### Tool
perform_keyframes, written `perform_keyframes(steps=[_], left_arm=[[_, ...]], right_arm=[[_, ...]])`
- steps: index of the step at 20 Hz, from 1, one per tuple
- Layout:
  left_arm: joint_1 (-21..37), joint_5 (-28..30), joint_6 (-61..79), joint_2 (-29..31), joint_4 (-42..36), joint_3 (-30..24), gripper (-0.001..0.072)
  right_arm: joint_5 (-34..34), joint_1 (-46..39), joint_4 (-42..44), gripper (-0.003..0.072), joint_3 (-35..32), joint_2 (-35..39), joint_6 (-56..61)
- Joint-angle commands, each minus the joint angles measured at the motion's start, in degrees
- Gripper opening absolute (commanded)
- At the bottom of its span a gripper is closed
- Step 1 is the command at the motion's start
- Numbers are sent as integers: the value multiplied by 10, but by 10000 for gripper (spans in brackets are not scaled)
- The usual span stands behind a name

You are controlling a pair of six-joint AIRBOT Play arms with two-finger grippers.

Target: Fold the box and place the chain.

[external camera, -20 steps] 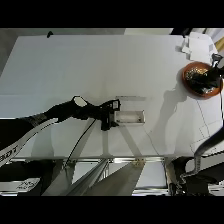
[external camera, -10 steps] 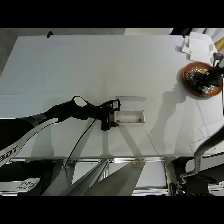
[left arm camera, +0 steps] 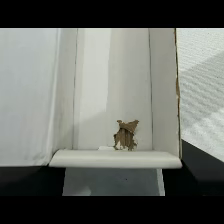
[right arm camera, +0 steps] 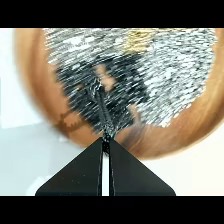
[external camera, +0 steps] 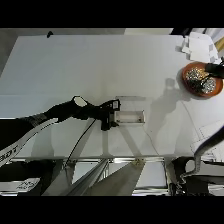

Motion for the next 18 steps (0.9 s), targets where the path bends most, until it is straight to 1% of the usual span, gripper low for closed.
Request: perform_keyframes(steps=[1, 3, 7, 9, 14, 18], left_arm=[[0, 0, 0, 0, 0, 0, 321], [0, 0, 0, 0, 0, 0, 321], [0, 0, 0, 0, 0, 0, 321], [0, 0, 0, 0, 0, 0, 321], [0, 0, 0, 0, 0, 0, 321], [0, 0, 0, 0, 0, 0, 321]], right_arm=[[69, 0, 102, 18, 0, 68, -76], [114, 0, 157, 18, 0, 108, -112], [200, 0, 195, 18, 0, 186, -117], [240, 0, 227, 18, 0, 221, -125], [267, 0, 311, 18, 0, 304, -132], [276, 0, 355, 18, 0, 353, -132]])
